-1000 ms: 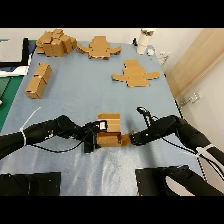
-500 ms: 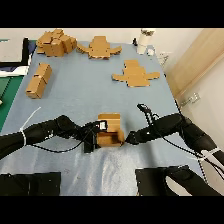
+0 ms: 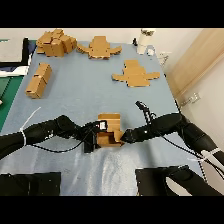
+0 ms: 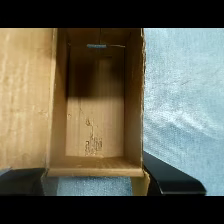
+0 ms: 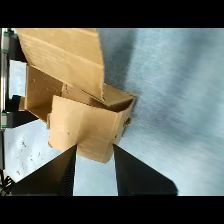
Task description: Fold the box.
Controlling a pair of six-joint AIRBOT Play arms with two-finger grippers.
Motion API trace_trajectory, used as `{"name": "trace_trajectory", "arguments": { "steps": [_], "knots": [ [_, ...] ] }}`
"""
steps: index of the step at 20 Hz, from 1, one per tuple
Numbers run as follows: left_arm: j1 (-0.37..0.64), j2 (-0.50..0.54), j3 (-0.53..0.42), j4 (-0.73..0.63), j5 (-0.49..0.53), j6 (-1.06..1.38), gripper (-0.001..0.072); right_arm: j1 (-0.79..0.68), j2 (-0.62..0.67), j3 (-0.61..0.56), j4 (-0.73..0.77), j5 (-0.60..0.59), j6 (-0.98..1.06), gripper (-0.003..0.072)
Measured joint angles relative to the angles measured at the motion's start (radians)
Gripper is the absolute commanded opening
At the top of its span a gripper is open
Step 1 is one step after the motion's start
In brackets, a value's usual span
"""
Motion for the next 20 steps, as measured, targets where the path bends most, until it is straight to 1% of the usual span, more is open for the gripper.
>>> {"name": "trace_trajectory", "arguments": {
  "steps": [2, 4, 9, 12, 16, 20],
  "knots": [
    [0.000, 0.000, 0.000, 0.000, 0.000, 0.000, 0.0512, 0.058, -0.020, 0.006, -0.023, 0.039, 0.040, 0.0354],
    [0.000, 0.000, 0.000, 0.000, 0.000, 0.000, 0.0512, 0.120, -0.044, 0.029, -0.085, 0.070, 0.115, 0.0354],
    [0.000, 0.000, 0.000, 0.000, 0.000, 0.000, 0.0512, 0.311, -0.101, 0.150, -0.386, 0.091, 0.449, 0.0354],
    [0.000, 0.000, 0.000, 0.000, 0.000, 0.000, 0.0512, 0.415, -0.145, 0.217, -0.543, 0.063, 0.637, 0.0354],
    [0.000, 0.000, 0.000, 0.000, 0.000, 0.000, 0.0512, 0.517, -0.235, 0.275, -0.672, 0.006, 0.816, 0.0353],
    [0.000, 0.000, 0.000, 0.000, 0.000, 0.000, 0.0512, 0.570, -0.317, 0.324, -0.766, -0.063, 0.931, 0.0354]
  ]
}}
